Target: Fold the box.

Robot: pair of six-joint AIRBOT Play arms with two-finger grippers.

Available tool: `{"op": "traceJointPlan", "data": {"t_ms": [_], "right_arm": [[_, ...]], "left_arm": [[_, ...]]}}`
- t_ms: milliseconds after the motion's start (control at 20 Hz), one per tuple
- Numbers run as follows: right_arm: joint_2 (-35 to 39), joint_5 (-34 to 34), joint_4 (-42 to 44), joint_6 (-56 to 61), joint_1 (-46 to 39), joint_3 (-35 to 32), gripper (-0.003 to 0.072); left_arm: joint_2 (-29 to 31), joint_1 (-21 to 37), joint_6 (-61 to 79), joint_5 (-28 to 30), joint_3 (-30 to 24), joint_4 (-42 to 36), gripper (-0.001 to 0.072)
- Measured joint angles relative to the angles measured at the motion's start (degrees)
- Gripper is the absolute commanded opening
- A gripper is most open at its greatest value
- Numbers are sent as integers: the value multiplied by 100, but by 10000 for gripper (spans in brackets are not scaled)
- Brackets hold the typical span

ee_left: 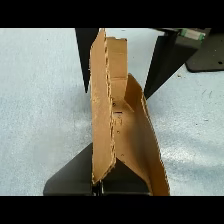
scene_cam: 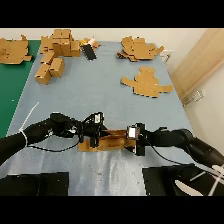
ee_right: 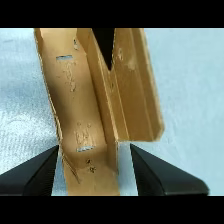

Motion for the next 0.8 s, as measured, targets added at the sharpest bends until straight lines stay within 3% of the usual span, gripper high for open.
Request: {"op": "traceJointPlan", "data": {"t_ms": [300,800], "right_arm": [[-994,-433,369,-590,-262,452,720],[-1471,-374,448,-728,-238,542,720]], "left_arm": [[0,0,0,2,0,0,11],[0,0,0,2,0,0,11]]}}
